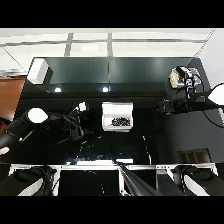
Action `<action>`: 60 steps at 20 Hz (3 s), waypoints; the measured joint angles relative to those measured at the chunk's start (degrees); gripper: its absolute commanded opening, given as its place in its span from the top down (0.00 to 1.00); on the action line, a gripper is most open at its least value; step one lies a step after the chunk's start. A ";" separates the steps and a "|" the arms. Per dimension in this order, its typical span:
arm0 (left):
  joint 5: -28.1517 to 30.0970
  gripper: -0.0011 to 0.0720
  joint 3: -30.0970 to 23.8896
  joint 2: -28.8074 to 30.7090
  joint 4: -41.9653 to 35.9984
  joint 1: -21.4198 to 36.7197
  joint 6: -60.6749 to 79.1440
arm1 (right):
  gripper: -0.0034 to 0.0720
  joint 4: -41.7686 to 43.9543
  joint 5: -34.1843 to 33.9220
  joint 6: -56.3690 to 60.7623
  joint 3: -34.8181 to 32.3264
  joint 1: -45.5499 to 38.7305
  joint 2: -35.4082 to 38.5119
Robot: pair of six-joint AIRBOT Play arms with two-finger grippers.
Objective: Fold the box and place the chain.
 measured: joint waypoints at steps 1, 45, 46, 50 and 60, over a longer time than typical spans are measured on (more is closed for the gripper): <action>1.20 0.00 0.17 -1.11 -1.25 -0.13 2.75 | 0.58 0.00 0.00 0.22 0.00 0.00 0.02; -1.46 0.00 10.29 -24.20 -17.22 -3.08 26.01 | 0.58 0.00 -0.63 1.40 0.00 0.00 0.00; -0.79 0.00 10.29 -24.20 -17.62 -3.61 26.01 | 0.58 0.00 -0.63 1.40 0.00 0.00 0.02; 0.59 0.01 10.29 -24.20 -18.64 -4.94 25.81 | 0.58 0.00 -0.76 1.40 0.00 0.00 0.02; 1.46 0.44 10.29 -24.20 -19.26 -5.62 25.75 | 0.02 5.99 -18.03 -0.68 -2.21 3.98 -6.60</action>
